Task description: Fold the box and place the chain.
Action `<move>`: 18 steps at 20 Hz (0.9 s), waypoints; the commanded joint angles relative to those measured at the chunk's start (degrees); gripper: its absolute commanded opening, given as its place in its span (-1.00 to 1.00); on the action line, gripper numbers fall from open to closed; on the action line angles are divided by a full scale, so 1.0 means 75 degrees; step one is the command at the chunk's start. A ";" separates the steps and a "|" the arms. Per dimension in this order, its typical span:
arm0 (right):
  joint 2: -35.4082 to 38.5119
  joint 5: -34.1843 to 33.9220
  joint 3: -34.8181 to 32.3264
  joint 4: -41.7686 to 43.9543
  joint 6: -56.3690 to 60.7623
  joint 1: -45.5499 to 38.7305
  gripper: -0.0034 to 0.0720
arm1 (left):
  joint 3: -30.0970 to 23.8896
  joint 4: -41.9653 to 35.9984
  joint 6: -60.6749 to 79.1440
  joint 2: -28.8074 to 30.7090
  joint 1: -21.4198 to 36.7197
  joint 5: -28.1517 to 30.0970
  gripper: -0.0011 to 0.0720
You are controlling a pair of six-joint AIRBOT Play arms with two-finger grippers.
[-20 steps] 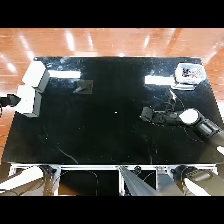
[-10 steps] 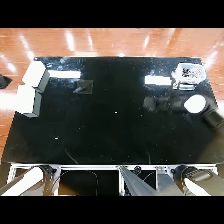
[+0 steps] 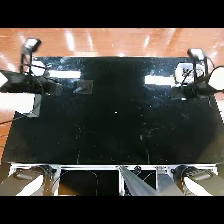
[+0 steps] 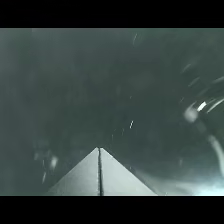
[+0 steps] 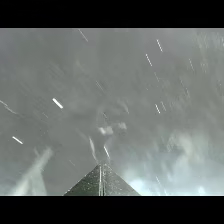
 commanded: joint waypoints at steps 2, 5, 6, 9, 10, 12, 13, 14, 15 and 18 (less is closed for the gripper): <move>0.0000 0.0003 -0.0761 -0.0332 -0.0076 -0.0198 -0.81 | -0.0087 0.1212 -0.1518 -0.0119 -0.0667 -0.0169 -0.91; 0.0000 0.0294 -0.0761 -0.0358 -0.0303 -0.0195 -0.81 | -0.0082 0.1233 -0.1483 -0.0131 -0.0659 -0.0431 -0.91; 0.0000 0.0321 -0.0761 -0.0361 -0.0303 -0.0195 -0.81 | -0.0082 0.1195 -0.1483 -0.0152 -0.0659 -0.0420 -0.91; 0.0000 0.0318 -0.0761 -0.0361 -0.0303 -0.0195 -0.81 | -0.0082 0.1198 -0.1483 -0.0283 -0.0659 -0.0420 -0.91; 0.0000 0.0318 -0.0761 -0.0361 -0.0303 -0.0195 -0.81 | -0.0082 0.1198 -0.1483 -0.0344 -0.0659 -0.0420 -0.91; 0.0000 0.0318 -0.0761 -0.0361 -0.0303 -0.0198 -0.81 | -0.0082 0.1195 -0.1483 -0.0478 -0.0659 -0.0420 -0.91; 0.0000 0.0318 -0.0761 -0.0361 -0.0303 -0.0198 -0.81 | -0.0082 0.1198 -0.1483 -0.0536 -0.0659 -0.0420 -0.91; 0.0000 0.0318 -0.0761 -0.0361 -0.0303 -0.0198 -0.81 | -0.0082 0.1198 -0.1483 -0.0597 -0.0659 -0.0420 -0.91; 0.0000 0.0318 -0.0761 -0.0361 -0.0303 -0.0195 -0.81 | -0.0082 0.1195 -0.1483 -0.0659 -0.0659 -0.0420 -0.91; 0.0000 0.0318 -0.0761 -0.0361 -0.0303 -0.0195 -0.81 | -0.0082 0.1195 -0.1483 -0.0921 -0.0659 -0.0420 -0.91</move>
